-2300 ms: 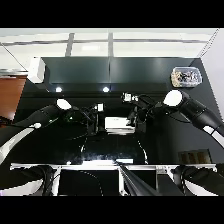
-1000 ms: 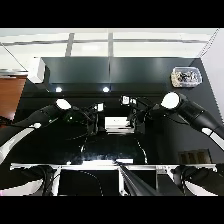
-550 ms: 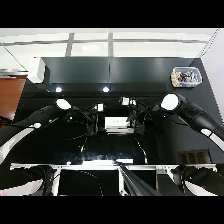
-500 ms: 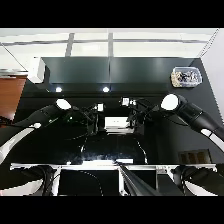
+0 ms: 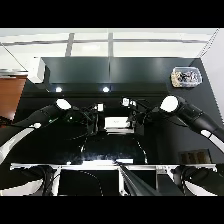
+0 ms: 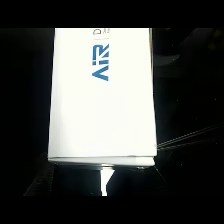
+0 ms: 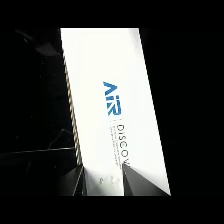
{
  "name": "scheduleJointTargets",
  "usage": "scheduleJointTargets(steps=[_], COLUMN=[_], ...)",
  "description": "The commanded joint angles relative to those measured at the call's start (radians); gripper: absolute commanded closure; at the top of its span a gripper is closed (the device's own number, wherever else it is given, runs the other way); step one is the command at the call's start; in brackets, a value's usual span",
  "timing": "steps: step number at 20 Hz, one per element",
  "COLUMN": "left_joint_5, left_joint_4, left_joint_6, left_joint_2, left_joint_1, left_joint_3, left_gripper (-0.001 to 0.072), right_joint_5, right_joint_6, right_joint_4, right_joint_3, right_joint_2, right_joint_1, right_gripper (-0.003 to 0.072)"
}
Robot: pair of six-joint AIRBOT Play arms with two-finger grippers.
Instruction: Fold the box and place the chain.
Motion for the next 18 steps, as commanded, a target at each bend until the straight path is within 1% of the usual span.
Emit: scheduleJointTargets(steps=[1, 7, 12, 13, 14, 15, 17, 18], left_joint_5=[0.000, 0.001, 0.000, 0.000, 0.000, 0.001, 0.000, 0.001], left_joint_4=[-0.001, -0.001, -0.001, -0.001, -0.001, -0.001, -0.001, -0.001], left_joint_6=[0.000, 0.000, 0.000, 0.000, 0.000, 0.000, 0.000, 0.000], left_joint_2=[-0.001, -0.001, -0.001, -0.001, -0.001, -0.001, -0.001, -0.001], left_joint_1=[0.000, 0.000, 0.000, 0.000, 0.000, 0.000, 0.000, 0.000], left_joint_3=[0.001, 0.001, 0.001, 0.001, 0.000, 0.000, 0.001, 0.000], left_gripper=[0.0208, 0.0208, 0.0208, 0.0208, 0.0208, 0.0208, 0.0208, 0.0208], right_joint_5=[0.006, 0.006, 0.023, 0.043, 0.074, 0.094, 0.072, 0.036], right_joint_6=[0.047, 0.096, 0.245, 0.322, 0.451, 0.584, 0.775, 0.793], right_joint_4=[-0.002, 0.008, 0.103, 0.116, 0.115, 0.115, 0.151, 0.241], right_joint_3=[0.000, 0.000, 0.000, 0.000, -0.001, -0.013, -0.056, -0.087], right_joint_2=[0.007, 0.078, 0.160, 0.167, 0.168, 0.167, 0.166, 0.161], right_joint_1=[0.000, -0.007, -0.068, -0.085, -0.108, -0.128, -0.133, -0.127], right_gripper=[0.0410, 0.0412, 0.0414, 0.0444, 0.0605, 0.0673, 0.0674, 0.0674])
